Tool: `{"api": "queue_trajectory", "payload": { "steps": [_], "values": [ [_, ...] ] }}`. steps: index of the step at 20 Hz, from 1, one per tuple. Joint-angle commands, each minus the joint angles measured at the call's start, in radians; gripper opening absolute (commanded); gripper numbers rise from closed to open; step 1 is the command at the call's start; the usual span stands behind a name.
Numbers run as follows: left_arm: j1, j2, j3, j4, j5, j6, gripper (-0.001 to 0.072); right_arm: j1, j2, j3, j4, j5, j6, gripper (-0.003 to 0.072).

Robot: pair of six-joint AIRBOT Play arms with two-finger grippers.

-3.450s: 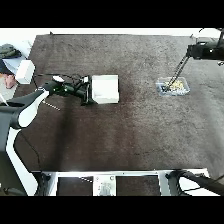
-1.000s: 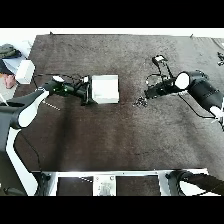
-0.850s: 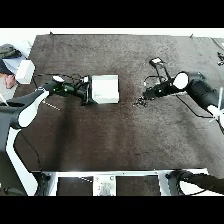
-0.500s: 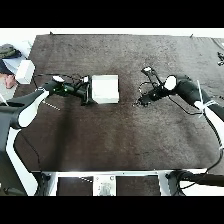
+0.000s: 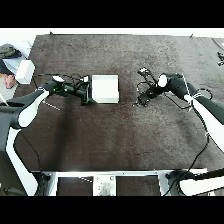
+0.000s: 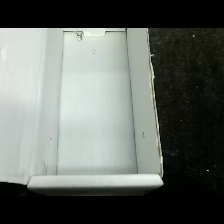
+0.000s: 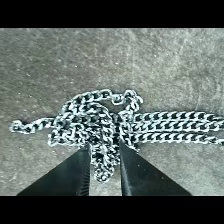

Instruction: Fold the box and place the chain.

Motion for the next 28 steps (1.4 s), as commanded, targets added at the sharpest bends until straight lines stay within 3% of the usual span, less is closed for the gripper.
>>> {"api": "queue_trajectory", "payload": {
  "steps": [1,13,14,18,24,28],
  "values": [
    [0.000,0.001,0.001,0.000,0.000,0.000,0.0204,-0.006,-0.013,0.010,-0.025,-0.003,0.005,0.0232],
    [0.000,0.000,0.001,0.008,0.002,-0.018,0.0204,-0.005,-0.047,0.009,0.026,0.005,-0.021,0.0198],
    [0.000,0.001,0.001,0.008,0.002,-0.018,0.0204,-0.005,-0.047,0.009,0.035,0.005,-0.029,0.0074],
    [0.000,0.001,0.001,0.008,0.002,-0.018,0.0203,-0.005,-0.024,0.009,0.036,0.005,-0.022,-0.0013],
    [0.000,0.001,0.001,0.007,0.002,-0.018,0.0204,-0.005,0.188,0.010,0.108,-0.014,-0.018,-0.0027],
    [0.000,0.000,0.001,0.007,0.002,-0.018,0.0203,0.032,0.351,0.010,0.148,-0.112,-0.019,-0.0028]
  ]
}}
